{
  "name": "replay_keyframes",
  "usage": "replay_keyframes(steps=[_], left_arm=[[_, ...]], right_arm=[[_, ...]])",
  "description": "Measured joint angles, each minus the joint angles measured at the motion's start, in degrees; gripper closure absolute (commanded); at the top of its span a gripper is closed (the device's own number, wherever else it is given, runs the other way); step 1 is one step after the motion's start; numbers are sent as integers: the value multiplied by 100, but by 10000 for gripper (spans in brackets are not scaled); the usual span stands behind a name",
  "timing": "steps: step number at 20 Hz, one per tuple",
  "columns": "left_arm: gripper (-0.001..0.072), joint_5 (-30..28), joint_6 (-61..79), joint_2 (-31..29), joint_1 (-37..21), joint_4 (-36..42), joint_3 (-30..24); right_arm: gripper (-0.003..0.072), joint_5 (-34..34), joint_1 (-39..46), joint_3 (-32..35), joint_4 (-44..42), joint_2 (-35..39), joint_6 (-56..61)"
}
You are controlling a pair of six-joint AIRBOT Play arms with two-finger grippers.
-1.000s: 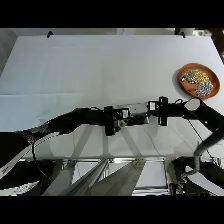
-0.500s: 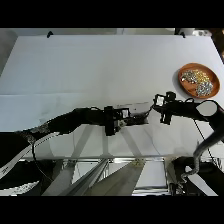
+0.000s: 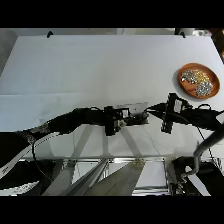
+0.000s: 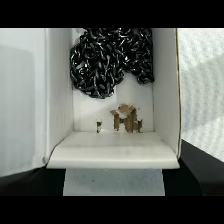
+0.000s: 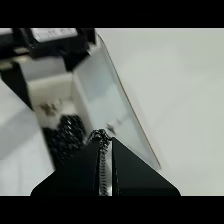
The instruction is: Fold the box and place the chain.
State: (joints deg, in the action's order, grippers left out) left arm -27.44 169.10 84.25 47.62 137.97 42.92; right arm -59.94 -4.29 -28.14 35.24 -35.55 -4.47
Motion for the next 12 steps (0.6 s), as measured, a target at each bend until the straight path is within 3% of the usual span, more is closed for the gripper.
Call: replay_keyframes(steps=[5,10,12], left_arm=[[557,2,-2,0,0,0,0],[557,2,0,0,0,0,0],[557,2,0,0,0,-2,0]], right_arm=[[671,-315,0,2,-374,66,13],[664,-345,0,0,-645,-387,13],[536,-341,0,0,-682,-686,15]])
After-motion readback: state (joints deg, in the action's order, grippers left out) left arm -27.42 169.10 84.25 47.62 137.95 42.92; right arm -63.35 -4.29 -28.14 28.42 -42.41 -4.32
